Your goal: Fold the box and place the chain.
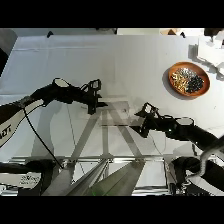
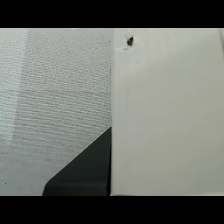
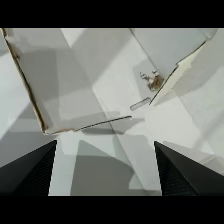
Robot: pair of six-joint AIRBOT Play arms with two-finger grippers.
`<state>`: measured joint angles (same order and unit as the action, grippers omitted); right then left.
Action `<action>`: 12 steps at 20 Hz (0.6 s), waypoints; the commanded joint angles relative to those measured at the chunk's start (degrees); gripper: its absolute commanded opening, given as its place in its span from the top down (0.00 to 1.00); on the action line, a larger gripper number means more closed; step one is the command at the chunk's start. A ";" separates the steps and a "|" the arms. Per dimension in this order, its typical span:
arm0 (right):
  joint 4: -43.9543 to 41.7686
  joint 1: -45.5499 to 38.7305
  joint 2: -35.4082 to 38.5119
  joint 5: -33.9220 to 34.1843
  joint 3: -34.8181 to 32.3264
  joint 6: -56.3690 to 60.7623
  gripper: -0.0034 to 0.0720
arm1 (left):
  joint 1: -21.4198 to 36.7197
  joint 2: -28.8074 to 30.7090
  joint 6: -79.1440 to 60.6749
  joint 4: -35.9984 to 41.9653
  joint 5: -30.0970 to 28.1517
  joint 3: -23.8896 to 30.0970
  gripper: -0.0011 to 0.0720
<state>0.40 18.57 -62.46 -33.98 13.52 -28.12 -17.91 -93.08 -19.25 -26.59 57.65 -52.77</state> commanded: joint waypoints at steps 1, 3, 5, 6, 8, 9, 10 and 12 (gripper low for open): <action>-3.28 0.04 -0.37 -1.03 0.04 -4.00 0.04 | -0.02 -0.04 0.00 0.00 0.00 0.02 0.97; -5.29 0.04 -0.37 -0.98 0.04 -5.03 0.04 | -0.02 -0.04 0.00 0.00 -0.02 0.02 0.97; -5.79 0.04 -0.42 -1.03 0.04 -6.93 0.04 | -0.02 -0.04 0.00 0.00 0.00 0.02 0.97; -6.49 0.04 -0.42 -1.05 0.04 -6.93 0.04 | -0.02 -0.04 0.00 0.00 0.00 0.02 0.97; -6.93 0.04 -0.42 -1.05 0.04 -6.93 0.04 | -0.02 -0.04 0.00 0.00 -0.02 0.02 0.97; -6.93 0.04 -0.44 -1.03 0.04 -6.93 0.04 | -0.02 -0.04 0.00 0.00 0.00 0.02 0.97; -6.93 0.04 -0.48 -1.03 0.04 -6.93 0.04 | -0.02 -0.04 0.00 0.00 0.00 0.02 0.97; -6.95 0.04 -0.55 -1.03 0.04 -6.93 0.04 | -0.02 -0.04 0.00 0.00 0.00 0.02 0.97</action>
